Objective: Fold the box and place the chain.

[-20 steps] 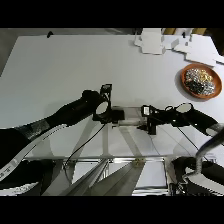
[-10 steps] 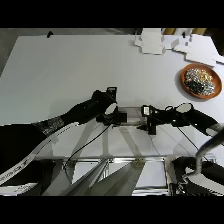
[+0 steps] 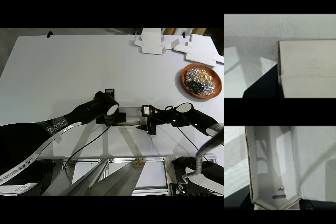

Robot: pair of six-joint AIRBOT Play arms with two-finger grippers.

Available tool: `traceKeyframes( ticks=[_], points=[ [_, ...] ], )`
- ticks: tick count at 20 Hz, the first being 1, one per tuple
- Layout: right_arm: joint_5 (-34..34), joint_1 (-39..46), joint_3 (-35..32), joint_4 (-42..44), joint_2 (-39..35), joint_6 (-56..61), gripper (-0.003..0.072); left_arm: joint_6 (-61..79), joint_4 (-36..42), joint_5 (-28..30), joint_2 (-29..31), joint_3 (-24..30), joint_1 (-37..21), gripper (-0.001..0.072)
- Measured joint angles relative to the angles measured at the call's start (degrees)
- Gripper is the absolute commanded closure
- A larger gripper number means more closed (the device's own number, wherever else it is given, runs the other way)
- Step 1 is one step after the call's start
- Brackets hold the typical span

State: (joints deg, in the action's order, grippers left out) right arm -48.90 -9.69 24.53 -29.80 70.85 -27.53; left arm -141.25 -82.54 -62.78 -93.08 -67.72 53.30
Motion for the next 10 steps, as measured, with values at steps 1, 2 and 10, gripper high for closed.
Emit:
traceKeyframes(
  ticks=[1, 2, 10],
  points=[
    [0.0, 0.0, 0.0, 0.0, 0.0, 0.0, 0.0346, -0.2, 0.0, 0.0, 0.0, 0.0, 0.0, 0.0709],
    [0.0, 0.0, 0.0, -0.1, 0.0, 0.0, 0.0346, -0.2, -0.1, -0.2, 0.0, 0.0, 0.0, 0.0691],
    [0.1, 0.0, 0.0, -0.2, 0.0, 0.0, 0.0346, 1.0, -0.5, -3.3, -0.1, -1.3, -0.2, 0.0500]
  ],
)
